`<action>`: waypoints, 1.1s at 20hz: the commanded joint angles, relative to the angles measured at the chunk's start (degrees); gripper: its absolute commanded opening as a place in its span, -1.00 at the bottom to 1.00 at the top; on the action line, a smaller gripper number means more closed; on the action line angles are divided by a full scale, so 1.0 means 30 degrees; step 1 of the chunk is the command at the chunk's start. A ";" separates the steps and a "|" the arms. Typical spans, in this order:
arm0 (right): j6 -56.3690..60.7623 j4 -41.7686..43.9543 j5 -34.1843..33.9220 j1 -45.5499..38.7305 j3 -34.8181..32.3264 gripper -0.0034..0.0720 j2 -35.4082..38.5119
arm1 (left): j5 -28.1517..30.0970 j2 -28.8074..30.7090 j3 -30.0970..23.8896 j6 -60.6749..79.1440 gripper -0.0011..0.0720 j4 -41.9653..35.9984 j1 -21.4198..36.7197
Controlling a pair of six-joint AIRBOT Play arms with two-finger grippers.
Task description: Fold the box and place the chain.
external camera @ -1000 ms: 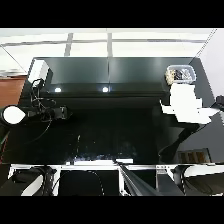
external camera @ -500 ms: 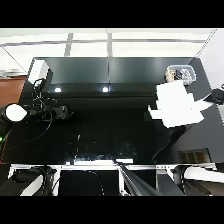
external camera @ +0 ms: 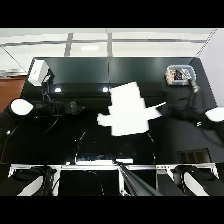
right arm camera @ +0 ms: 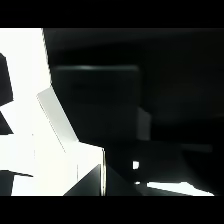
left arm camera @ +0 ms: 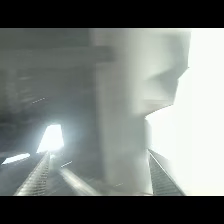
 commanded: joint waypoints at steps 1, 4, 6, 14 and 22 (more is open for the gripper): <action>0.0583 0.3009 -0.5581 0.6054 -0.2951 -0.87 0.1472 | -0.1610 -0.2951 0.1661 0.5785 0.97 -0.6171 -0.0131; 0.1049 0.3031 -0.7388 0.8786 -0.2958 -0.87 0.1472 | -0.3876 -0.6564 0.4175 0.6805 0.97 -0.6623 -0.0131; 0.1268 0.3024 -0.7468 0.9245 -0.2958 -0.87 0.1472 | -0.5952 -0.8641 0.5450 0.7548 0.97 -0.6623 -0.0117; 0.1377 0.3031 -0.7417 0.9260 -0.2958 -0.87 0.1472 | -0.9843 -1.1672 0.6870 0.8816 0.97 -0.3869 0.1056; 0.1370 0.3024 -0.7424 0.9260 -0.2951 -0.87 0.1472 | -1.1001 -1.3282 0.6951 1.1963 0.94 -0.6069 0.1086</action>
